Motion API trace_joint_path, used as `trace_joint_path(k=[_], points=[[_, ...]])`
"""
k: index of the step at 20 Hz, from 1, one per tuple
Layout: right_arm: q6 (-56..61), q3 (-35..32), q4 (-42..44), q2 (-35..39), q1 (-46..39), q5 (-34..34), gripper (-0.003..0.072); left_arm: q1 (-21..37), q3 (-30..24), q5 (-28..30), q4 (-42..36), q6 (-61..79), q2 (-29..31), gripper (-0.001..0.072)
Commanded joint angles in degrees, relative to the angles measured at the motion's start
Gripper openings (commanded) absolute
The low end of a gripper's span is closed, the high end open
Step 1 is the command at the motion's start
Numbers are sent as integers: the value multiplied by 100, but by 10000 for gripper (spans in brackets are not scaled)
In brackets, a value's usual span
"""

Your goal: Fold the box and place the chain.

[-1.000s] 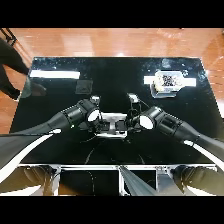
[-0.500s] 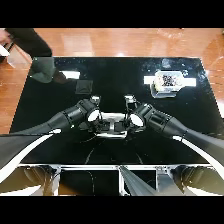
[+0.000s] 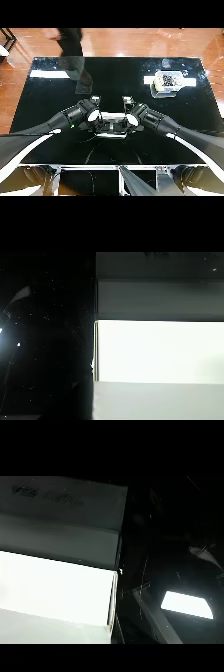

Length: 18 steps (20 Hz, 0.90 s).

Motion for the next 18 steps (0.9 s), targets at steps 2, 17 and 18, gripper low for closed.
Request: trace_joint_path(k=[2, 17, 18], points=[[28, 28, -72, -28, 4, 98, 191, 4, 4, 0, 2, 2, 2, 23], [109, 157, 2, -28, 4, 81, 22, 4, 4, 11, 2, 2, 2, 23], [109, 181, 0, -26, 4, 81, 32, 4, 4, 9, 0, 2, 2, 23]])
